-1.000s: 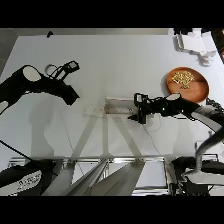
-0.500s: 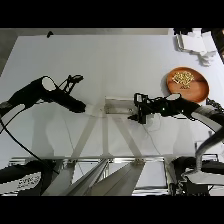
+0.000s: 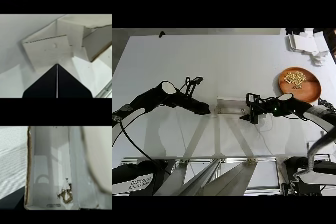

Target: Fold the box and place the chain.

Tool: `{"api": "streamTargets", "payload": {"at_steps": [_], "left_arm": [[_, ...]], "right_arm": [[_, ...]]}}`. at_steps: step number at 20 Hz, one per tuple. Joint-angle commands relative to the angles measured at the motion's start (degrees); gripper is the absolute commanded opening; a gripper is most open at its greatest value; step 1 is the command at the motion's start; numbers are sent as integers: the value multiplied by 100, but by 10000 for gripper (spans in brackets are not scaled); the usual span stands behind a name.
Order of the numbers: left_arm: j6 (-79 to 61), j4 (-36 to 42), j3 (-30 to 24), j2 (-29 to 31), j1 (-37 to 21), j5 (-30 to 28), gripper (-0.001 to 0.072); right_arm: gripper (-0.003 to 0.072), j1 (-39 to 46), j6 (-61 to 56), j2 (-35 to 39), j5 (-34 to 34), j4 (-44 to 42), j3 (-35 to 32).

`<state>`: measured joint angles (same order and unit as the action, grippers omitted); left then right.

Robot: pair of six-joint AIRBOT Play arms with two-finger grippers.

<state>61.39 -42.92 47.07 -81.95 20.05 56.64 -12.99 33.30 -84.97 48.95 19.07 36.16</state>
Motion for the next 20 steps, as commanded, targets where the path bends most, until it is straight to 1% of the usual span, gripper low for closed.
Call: {"api": "streamTargets", "payload": {"at_steps": [1, 2, 3, 4, 5, 7, 8, 10, 12, 14, 17, 20], "left_arm": [[-74, 308, -4, 7, 168, -22, 60], [-74, 308, -4, 9, 195, -17, 152], [-74, 297, -4, 13, 216, 9, 152], [-72, 205, -4, 37, 219, 81, 123], [-72, 33, -4, 87, 210, 177, 8], [-68, -354, -7, 256, 66, 310, 7], [-57, -448, -7, 358, -114, 310, 7], [-55, -457, -7, 490, -514, 256, 7], [-48, -662, -35, 490, -713, 144, 6], [26, -839, -247, 487, -695, -149, 7], [7, -732, -752, 487, -612, -743, 8], [-323, -343, -977, 487, -520, -876, 8]], "right_arm": [[518, -2, -2, 2, 2, 0, 4], [518, -2, -2, 2, 2, 0, 4], [518, -2, -2, 2, 2, 0, 4], [518, -2, -2, 2, 2, 2, 4], [518, -2, -2, 2, 2, 0, 4], [518, -2, -2, 2, 2, 0, 4], [518, -2, -2, 2, 2, 0, 4], [518, -2, -2, 2, 2, 0, 4], [518, -2, -2, 2, 2, 0, 4], [518, -2, -2, 2, 2, 0, 4], [518, -2, -2, 2, 2, 2, 4], [518, -2, -2, 2, 2, 0, 4]]}}
